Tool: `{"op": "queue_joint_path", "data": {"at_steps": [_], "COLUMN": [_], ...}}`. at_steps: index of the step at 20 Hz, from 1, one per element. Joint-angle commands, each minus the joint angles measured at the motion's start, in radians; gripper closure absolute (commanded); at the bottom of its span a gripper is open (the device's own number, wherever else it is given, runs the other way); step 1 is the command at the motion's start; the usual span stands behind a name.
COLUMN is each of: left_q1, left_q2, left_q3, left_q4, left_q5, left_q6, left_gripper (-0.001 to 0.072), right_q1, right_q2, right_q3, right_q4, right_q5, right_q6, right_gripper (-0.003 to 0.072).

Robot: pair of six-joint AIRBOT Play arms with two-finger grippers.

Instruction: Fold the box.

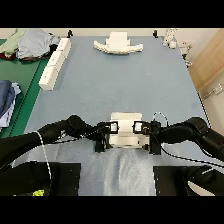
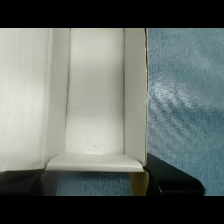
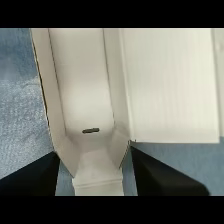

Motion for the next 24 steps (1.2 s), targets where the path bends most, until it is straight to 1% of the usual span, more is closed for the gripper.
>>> {"op": "queue_joint_path", "data": {"at_steps": [1,2,4,5,7,11,17,18,19,20,21,24], "left_q1": [0.0,0.0,0.0,0.0,0.0,0.0,0.0,0.0,0.0,0.0,0.0,0.0], "left_q2": [0.0,0.0,0.0,0.0,0.0,0.0,0.0,0.0,0.0,0.0,0.0,0.0], "left_q3": [0.0,0.0,0.0,0.0,0.0,0.0,0.0,0.0,0.0,0.0,0.0,0.0], "left_q4": [0.0,0.0,0.0,0.0,0.0,0.0,0.0,0.0,0.0,0.0,0.001,0.0], "left_q5": [0.0,0.0,0.0,0.0,0.0,0.0,0.0,0.0,0.0,0.0,0.0,0.0], "left_q6": [0.0,0.0,0.0,0.0,0.0,0.0,0.0,0.0,0.0,0.0,0.0,0.0], "left_gripper": [0.0188,0.0188,0.0188,0.0188,0.0187,0.0188,0.0188,0.0188,0.0188,0.0188,0.0187,0.0188], "right_q1": [0.012,0.013,0.013,0.013,0.013,0.013,0.013,0.013,0.013,0.013,0.013,0.013], "right_q2": [-0.024,-0.024,-0.024,-0.024,-0.024,-0.024,-0.026,-0.032,-0.04,-0.05,-0.059,-0.068], "right_q3": [-0.002,-0.002,-0.002,-0.002,-0.002,-0.002,-0.002,-0.002,-0.002,-0.002,-0.002,-0.002], "right_q4": [0.001,-0.003,-0.005,-0.005,0.003,0.072,0.116,0.121,0.129,0.148,0.167,0.177], "right_q5": [0.032,0.036,0.04,0.044,0.047,0.048,0.085,0.084,0.084,0.086,0.095,0.102], "right_q6": [-0.01,-0.011,-0.014,-0.021,-0.021,-0.037,-0.066,-0.066,-0.072,-0.094,-0.122,-0.134], "right_gripper": [0.0226,0.0254,0.0416,0.0426,0.0598,0.0605,0.0606,0.0601,0.0534,0.0295,0.0126,0.0117]}}
